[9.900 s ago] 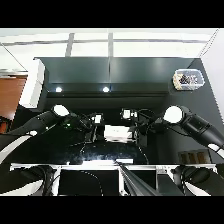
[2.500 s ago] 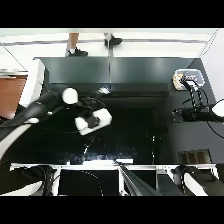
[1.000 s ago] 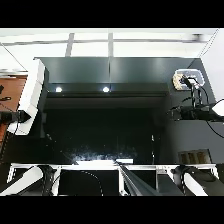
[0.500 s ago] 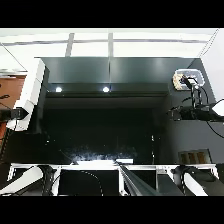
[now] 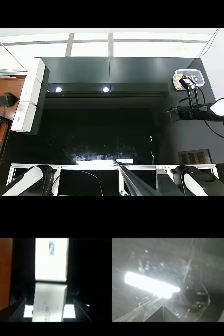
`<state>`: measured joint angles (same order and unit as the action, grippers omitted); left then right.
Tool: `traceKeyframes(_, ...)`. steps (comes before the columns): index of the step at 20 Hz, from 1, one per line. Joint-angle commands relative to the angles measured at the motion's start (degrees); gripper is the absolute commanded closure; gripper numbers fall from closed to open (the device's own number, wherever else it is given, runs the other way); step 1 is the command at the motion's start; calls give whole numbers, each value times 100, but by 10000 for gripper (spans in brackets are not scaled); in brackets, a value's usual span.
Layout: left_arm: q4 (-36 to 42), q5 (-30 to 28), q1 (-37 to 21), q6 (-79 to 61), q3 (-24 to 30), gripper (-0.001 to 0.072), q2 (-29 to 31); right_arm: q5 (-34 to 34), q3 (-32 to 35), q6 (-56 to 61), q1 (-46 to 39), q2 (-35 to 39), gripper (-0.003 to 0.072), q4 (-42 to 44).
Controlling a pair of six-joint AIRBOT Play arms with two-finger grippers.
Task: Fold the box and place the chain.
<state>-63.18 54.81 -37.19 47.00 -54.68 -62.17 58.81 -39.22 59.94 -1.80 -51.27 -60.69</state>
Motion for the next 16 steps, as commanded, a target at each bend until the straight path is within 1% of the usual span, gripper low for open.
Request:
traceKeyframes(1,949,212,249,350,-612,106,527,378,-588,-232,140,13,676,4)
traceKeyframes(2,1263,284,437,323,-684,502,673,699,-968,-232,173,24,677,7)
traceKeyframes(3,1366,415,673,96,-708,675,798,990,-1307,-232,195,55,677,7)
traceKeyframes(4,1375,673,1003,31,-702,683,929,1158,-1558,-251,195,133,678,13)
traceKeyframes(5,1388,951,1419,109,-667,685,1049,1086,-1635,-461,199,293,681,26)
traceKeyframes(6,1495,1106,1906,66,-540,685,1220,868,-1615,-706,256,507,683,-7)
traceKeyframes(7,1725,1167,2546,-374,-284,685,1495,511,-1519,-839,352,767,683,-72)
traceKeyframes(8,1805,997,3180,-608,33,685,1808,52,-1320,-837,435,1019,683,-114)
traceKeyframes(9,1703,640,3775,-632,402,684,2144,-439,-1014,-815,481,1276,683,-103)
traceKeyframes(10,1547,129,4306,-566,874,684,2511,-916,-621,-715,485,1499,683,-72)
traceKeyframes(11,1508,-457,4704,-361,1410,683,2848,-1300,-210,-549,485,1631,682,-83)
traceKeyframes(12,1510,-964,4966,-168,1906,683,3117,-1659,234,-498,483,1679,681,-81)
traceKeyframes(14,1528,-1694,5327,-138,2780,682,3488,-2411,962,-518,483,1661,677,-94)
traceKeyframes(15,1526,-1923,5429,-146,3056,682,3587,-2651,1150,-518,476,1661,677,-142)
traceKeyframes(16,1526,-2083,5488,-157,3226,681,3639,-2712,1215,-518,468,1661,677,-216)
